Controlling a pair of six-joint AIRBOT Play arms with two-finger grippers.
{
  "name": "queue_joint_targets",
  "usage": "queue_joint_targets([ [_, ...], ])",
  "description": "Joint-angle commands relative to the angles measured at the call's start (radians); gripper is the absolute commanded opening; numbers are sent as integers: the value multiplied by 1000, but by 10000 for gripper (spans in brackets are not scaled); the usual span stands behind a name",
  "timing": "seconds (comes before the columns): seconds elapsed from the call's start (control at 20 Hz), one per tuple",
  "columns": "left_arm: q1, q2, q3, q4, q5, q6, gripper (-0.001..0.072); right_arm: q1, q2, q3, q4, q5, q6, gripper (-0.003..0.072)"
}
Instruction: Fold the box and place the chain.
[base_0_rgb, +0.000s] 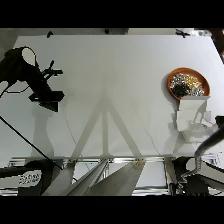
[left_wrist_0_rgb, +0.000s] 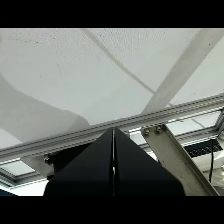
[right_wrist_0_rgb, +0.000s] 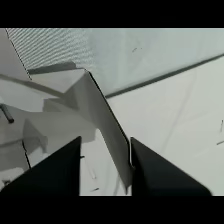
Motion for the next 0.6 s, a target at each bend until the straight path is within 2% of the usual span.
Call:
queue_joint_targets([
  [0.0, 0, 0, 0, 0, 0, 0, 9, -1, -71, 0, 18, -38, -3, 47],
  [0.05, 0, 0, 0, 0, 0, 0, 9, -1, -68, 1, 36, -32, -4, 9],
  [0.2, 0, 0, 0, 0, 0, 0, 9, 26, -22, 0, 134, 45, -100, 6],
  [0.35, 0, 0, 0, 0, 0, 0, 9, 59, 75, -2, 361, 103, -203, 5],
  [0.45, 0, 0, 0, 0, 0, 0, 9, 102, 169, -21, 557, 96, -264, 4],
  [0.55, 0, 0, 0, 0, 0, 0, 9, 183, 256, -65, 675, 77, -304, 3],
])
